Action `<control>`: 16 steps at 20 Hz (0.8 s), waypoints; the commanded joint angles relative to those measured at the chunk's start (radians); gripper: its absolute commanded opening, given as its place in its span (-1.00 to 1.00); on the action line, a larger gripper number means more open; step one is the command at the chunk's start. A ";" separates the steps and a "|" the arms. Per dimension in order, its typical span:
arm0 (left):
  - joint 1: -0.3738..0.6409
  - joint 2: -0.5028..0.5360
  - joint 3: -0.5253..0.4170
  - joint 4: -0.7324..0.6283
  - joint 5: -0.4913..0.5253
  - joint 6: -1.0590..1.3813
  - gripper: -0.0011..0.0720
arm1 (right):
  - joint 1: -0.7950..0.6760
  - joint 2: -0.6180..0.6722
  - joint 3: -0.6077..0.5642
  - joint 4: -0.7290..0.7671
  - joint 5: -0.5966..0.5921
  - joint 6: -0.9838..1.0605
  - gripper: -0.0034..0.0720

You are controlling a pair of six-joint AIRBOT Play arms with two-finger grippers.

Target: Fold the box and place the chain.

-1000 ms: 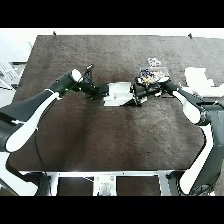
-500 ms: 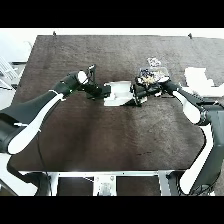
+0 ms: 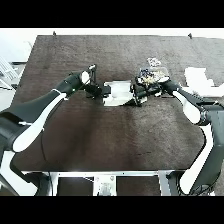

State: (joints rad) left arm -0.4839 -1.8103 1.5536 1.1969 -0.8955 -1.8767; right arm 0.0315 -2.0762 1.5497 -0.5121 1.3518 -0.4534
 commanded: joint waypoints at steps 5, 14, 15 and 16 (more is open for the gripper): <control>-0.027 -0.047 0.106 0.100 -0.096 -0.078 0.23 | 0.000 0.000 0.000 0.000 0.000 0.000 0.60; -0.040 -0.192 0.376 0.228 -0.412 -0.163 0.23 | 0.000 0.000 0.000 0.000 0.000 0.000 0.60; -0.042 -0.216 0.414 0.234 -0.439 -0.165 0.23 | 0.000 0.000 0.000 0.000 0.000 0.000 0.60; -0.046 -0.232 0.444 0.237 -0.464 -0.165 0.23 | 0.000 0.000 0.000 0.000 0.000 0.000 0.60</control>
